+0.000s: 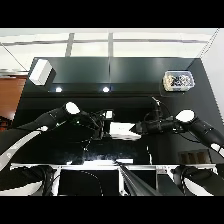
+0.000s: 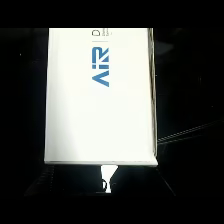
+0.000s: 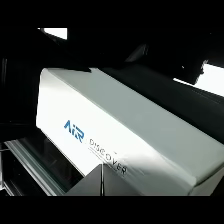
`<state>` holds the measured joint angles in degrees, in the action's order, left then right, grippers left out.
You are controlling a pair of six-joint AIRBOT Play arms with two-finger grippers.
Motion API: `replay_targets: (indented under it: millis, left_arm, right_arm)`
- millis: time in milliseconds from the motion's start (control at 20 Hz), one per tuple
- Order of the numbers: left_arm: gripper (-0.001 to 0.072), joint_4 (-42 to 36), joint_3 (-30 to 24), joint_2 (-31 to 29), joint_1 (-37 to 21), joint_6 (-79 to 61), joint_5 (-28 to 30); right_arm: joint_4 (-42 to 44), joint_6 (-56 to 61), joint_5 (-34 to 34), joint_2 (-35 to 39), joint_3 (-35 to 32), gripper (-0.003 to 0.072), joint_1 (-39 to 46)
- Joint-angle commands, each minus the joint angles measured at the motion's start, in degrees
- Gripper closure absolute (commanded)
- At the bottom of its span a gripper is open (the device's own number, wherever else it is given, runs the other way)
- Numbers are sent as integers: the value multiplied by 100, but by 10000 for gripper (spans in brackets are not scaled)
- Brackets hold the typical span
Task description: Fold the box and place the chain.
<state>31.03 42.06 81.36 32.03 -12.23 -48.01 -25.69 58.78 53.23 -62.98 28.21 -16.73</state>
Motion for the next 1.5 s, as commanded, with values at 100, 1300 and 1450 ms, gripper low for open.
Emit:
replay_targets:
  millis: [100, 1300, 1450]
  left_arm:
    - [225, 0, 4, 4, 0, 9, 0]
    - [-3, 450, 1327, -229, 1045, 2046, 35]
    - [-3, 450, 1683, 234, 1078, 2216, -26]
  right_arm:
    - [-234, 28, -170, -111, -13, 676, -33]
    - [-1878, 313, 1843, 2181, 1239, 676, 2850]
    - [-1895, 313, 1849, 2181, 1237, 676, 2850]
